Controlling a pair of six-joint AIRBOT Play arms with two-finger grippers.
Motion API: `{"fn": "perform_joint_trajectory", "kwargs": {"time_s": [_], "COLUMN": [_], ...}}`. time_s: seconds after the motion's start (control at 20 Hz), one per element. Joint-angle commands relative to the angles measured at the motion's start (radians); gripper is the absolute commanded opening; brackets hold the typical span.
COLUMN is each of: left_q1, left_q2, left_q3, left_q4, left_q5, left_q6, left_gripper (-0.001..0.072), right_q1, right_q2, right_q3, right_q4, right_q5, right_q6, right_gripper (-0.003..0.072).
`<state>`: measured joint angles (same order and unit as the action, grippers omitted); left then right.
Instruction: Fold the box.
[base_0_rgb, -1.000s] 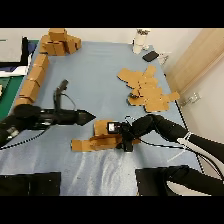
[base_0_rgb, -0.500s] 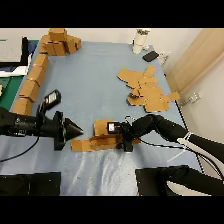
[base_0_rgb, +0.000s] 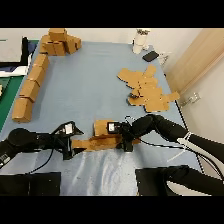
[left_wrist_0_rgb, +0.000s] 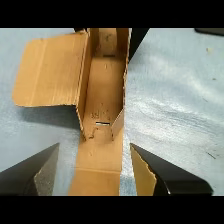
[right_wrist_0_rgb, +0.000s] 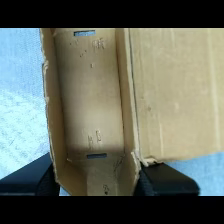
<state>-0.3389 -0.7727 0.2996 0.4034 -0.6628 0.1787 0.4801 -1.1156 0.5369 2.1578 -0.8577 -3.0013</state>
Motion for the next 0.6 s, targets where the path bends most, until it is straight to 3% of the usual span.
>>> {"fn": "perform_joint_trajectory", "kwargs": {"time_s": [0.0,0.35,0.45,0.55], "left_q1": [-0.063,-0.099,-0.104,-0.104], "left_q2": [-0.095,-0.253,-0.274,-0.279], "left_q3": [0.002,0.104,0.112,0.112], "left_q4": [-0.027,-0.063,-0.063,-0.059], "left_q5": [0.092,0.040,0.012,0.010], "left_q6": [0.032,0.032,0.032,0.032], "left_gripper": [0.0695,0.0690,0.0420,0.0408], "right_q1": [0.000,0.000,0.000,0.000], "right_q2": [-0.001,0.000,0.000,-0.001], "right_q3": [0.000,0.000,0.000,0.000], "right_q4": [0.000,0.000,0.000,0.000], "right_q5": [0.000,0.000,0.000,0.000], "right_q6": [0.000,0.000,0.000,0.000], "right_gripper": [0.0496,0.0496,0.0496,0.0497]}}
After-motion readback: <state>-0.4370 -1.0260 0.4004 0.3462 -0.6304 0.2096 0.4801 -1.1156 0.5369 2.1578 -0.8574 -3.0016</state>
